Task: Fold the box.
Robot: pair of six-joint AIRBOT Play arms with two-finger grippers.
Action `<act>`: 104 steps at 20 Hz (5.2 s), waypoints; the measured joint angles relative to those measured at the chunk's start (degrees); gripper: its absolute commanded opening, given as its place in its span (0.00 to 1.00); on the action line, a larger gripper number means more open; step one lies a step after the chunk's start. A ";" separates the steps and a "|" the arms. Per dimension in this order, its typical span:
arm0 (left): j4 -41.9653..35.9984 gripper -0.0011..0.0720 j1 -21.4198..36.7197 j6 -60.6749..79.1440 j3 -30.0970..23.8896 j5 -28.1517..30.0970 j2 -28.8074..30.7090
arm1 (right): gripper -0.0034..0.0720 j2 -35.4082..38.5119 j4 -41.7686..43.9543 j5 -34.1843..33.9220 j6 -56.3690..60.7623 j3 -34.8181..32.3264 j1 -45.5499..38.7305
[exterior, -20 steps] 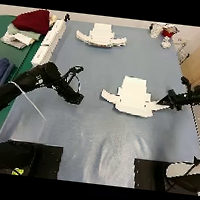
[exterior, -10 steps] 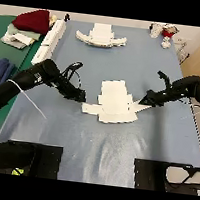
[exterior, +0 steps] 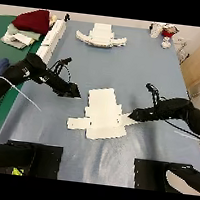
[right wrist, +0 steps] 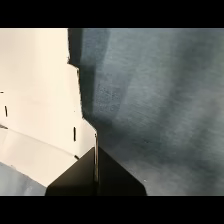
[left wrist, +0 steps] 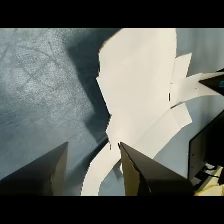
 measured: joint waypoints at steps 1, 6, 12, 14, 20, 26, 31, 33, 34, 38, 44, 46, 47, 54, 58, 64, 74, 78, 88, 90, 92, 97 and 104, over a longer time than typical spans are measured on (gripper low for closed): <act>-1.11 0.67 0.61 1.11 -0.35 0.39 -0.33 | 0.05 0.76 -0.02 1.14 0.11 -0.81 0.76; -10.86 0.66 1.36 8.92 -1.09 1.05 -6.56 | 0.05 2.40 0.02 4.17 1.09 -2.60 3.43; -19.85 0.66 -1.70 17.33 0.17 0.96 -17.07 | 0.05 2.75 -0.02 4.94 1.86 -2.99 4.04; -20.85 0.66 -2.56 18.34 1.25 0.81 -19.56 | 0.05 2.75 -0.04 4.98 2.08 -2.99 4.13; -22.18 0.41 -4.28 24.02 3.61 -5.05 -22.21 | 0.05 2.75 -0.09 5.09 2.47 -3.02 4.15; -22.27 0.41 -4.76 28.76 4.22 -7.96 -22.62 | 0.05 2.78 -0.11 5.11 2.62 -3.02 4.15; -21.79 0.40 -4.76 30.77 4.26 -8.33 -22.67 | 0.05 2.78 -0.11 5.14 2.64 -3.02 4.15; -21.73 0.21 -4.76 31.15 4.26 -8.22 -22.67 | 0.05 2.75 -0.11 5.14 2.64 -3.02 4.15; -21.66 0.13 -4.76 31.28 4.26 -8.20 -22.67 | 0.05 2.78 -0.11 5.14 2.64 -3.02 4.15; -21.70 0.03 -4.79 32.94 4.28 -8.41 -22.67 | 0.05 2.75 -0.13 5.18 2.62 -3.02 4.15; -21.51 0.03 -4.76 36.09 4.28 -8.57 -22.67 | 0.50 2.75 -0.92 5.16 2.62 -2.71 4.15; -21.94 0.03 -4.79 39.01 4.31 -8.63 -22.38 | 0.50 2.75 -3.10 5.07 2.64 -1.73 4.15; -22.34 0.03 -4.76 41.09 4.35 -8.63 -21.88 | 0.50 2.75 -5.16 5.09 3.19 -0.90 4.15; -23.82 0.03 -8.00 56.46 4.28 -4.66 -13.55 | 0.70 2.75 -29.03 3.61 22.51 6.97 4.15; -23.87 0.02 -11.74 63.84 1.92 -0.57 -8.33 | 0.73 2.75 -33.90 2.58 30.64 11.91 4.15; -27.21 0.03 -19.26 79.58 -11.04 12.90 4.22 | 0.73 2.69 -35.65 2.14 37.51 15.04 4.15; -37.90 0.03 -24.50 96.00 -23.37 26.82 9.35 | 0.73 2.49 -35.45 2.60 42.05 15.54 4.15; -38.38 0.03 -24.65 96.80 -23.30 27.89 8.50 | 0.73 2.47 -34.86 2.67 42.36 15.54 4.15; -33.81 0.03 -23.21 88.54 -15.47 23.93 2.05 | 0.73 2.49 -33.90 2.75 42.56 15.54 4.15; -33.00 0.03 -21.62 87.19 -14.58 21.29 0.83 | 0.73 2.47 -33.83 2.75 42.56 15.54 4.15; -31.95 0.03 -20.20 86.38 -14.10 19.08 0.15 | 0.73 2.43 -33.75 2.75 42.56 15.54 4.15; -28.06 0.03 -18.99 83.78 -13.64 16.57 -0.46 | 0.72 2.40 -33.53 3.08 42.58 15.54 4.15; -26.32 0.03 -18.73 82.51 -13.64 15.32 -0.57 | 0.65 2.40 -32.33 3.17 42.58 15.54 4.15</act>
